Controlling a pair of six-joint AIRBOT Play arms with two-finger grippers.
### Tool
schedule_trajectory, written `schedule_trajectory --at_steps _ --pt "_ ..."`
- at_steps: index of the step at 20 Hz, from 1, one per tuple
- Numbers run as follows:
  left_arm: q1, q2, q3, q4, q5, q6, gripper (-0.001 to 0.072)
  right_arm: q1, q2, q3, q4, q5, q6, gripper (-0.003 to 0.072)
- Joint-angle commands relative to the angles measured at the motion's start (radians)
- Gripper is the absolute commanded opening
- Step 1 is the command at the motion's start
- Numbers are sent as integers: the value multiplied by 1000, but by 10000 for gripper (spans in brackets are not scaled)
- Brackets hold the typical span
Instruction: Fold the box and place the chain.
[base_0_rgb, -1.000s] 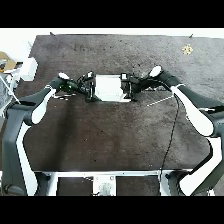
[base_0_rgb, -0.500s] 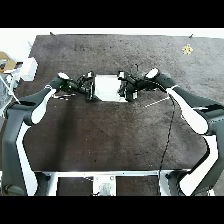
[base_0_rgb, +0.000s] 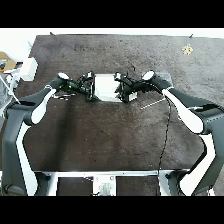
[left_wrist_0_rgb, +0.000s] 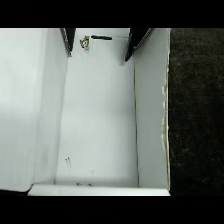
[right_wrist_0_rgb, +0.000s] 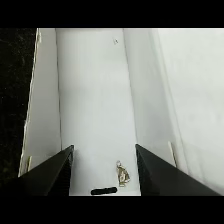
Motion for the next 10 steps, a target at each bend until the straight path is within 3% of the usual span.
schedule_trajectory --at_steps 1,2,3,5,6,7,9,10 --pt "0 0 1 -2 1 -2 285 0 -3 0 -26 0 1 489" --pt "0 0 1 -2 1 -2 285 0 -3 0 -37 0 1 627" --pt "0 0 1 -2 1 -2 285 -3 -3 0 -37 0 2 674" --pt "0 0 1 -2 1 -2 285 -8 2 0 -40 0 3 558" --pt "0 0 1 -2 1 -2 286 -10 7 1 -42 0 3 554" --pt "0 0 1 -2 1 -2 285 -11 18 1 -57 4 9 392" --pt "0 0 1 -2 1 -2 285 -11 55 1 -124 5 94 299" --pt "0 0 1 -2 1 -2 285 -11 79 1 -177 14 153 159"
